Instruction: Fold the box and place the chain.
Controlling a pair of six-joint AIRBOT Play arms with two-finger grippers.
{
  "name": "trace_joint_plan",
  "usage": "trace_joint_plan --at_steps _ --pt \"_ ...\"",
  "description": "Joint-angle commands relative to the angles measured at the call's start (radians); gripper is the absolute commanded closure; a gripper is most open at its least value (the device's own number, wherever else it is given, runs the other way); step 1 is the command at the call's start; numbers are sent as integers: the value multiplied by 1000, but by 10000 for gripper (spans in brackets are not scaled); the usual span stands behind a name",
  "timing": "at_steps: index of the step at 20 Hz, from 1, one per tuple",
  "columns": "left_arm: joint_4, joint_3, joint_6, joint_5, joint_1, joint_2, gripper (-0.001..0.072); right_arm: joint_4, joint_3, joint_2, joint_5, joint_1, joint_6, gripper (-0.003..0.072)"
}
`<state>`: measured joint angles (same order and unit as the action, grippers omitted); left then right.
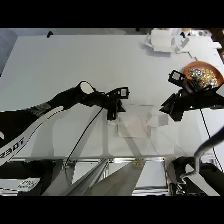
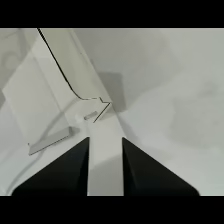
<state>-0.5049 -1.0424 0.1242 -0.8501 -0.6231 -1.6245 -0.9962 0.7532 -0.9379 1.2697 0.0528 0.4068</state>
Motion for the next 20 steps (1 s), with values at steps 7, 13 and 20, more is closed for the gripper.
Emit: trace_joint_plan --at_steps 7,13,20 --pt "-5 0 10 37 0 -3 703 -53 -105 -8 55 -119 -78 672" --pt "-5 0 10 27 -1 -3 703 -139 -166 95 62 -213 68 678" --pt "-4 0 7 83 -2 0 705 -56 -425 314 -239 -214 -159 672"
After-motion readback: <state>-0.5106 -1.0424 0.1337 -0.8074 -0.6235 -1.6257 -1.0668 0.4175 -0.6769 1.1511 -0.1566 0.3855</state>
